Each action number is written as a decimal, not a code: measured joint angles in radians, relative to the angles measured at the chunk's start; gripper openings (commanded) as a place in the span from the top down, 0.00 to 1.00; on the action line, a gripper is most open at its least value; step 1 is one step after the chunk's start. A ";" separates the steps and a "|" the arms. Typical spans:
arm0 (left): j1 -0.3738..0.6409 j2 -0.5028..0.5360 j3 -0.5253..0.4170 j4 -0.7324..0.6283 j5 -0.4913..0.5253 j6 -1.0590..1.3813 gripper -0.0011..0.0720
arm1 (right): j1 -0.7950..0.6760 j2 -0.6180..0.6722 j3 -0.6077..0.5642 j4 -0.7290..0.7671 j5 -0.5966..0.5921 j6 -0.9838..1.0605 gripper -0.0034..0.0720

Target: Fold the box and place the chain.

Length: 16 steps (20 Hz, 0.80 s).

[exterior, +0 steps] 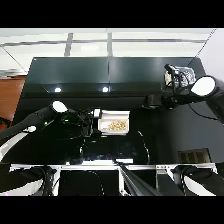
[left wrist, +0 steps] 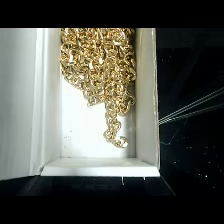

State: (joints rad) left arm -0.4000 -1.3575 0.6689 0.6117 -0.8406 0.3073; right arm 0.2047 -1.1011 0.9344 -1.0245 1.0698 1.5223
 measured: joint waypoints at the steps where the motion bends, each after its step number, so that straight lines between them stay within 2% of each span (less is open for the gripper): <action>1: 0.000 0.000 0.000 0.000 0.000 0.000 0.50 | 0.020 -0.011 -0.009 0.036 -0.052 -0.020 0.05; 4: 0.000 0.000 0.000 0.000 0.001 0.000 0.50 | 0.104 -0.059 -0.024 0.148 -0.200 -0.142 0.05; 7: 0.000 0.000 0.000 0.000 0.001 0.000 0.50 | 0.189 -0.095 -0.028 0.204 -0.267 -0.350 0.06; 12: 0.000 0.000 0.000 0.000 0.002 0.000 0.50 | 0.253 -0.102 -0.006 0.219 -0.179 -0.750 0.06; 16: 0.000 0.000 0.000 0.000 0.002 0.000 0.50 | 0.278 -0.108 -0.002 0.153 -0.125 -0.909 0.06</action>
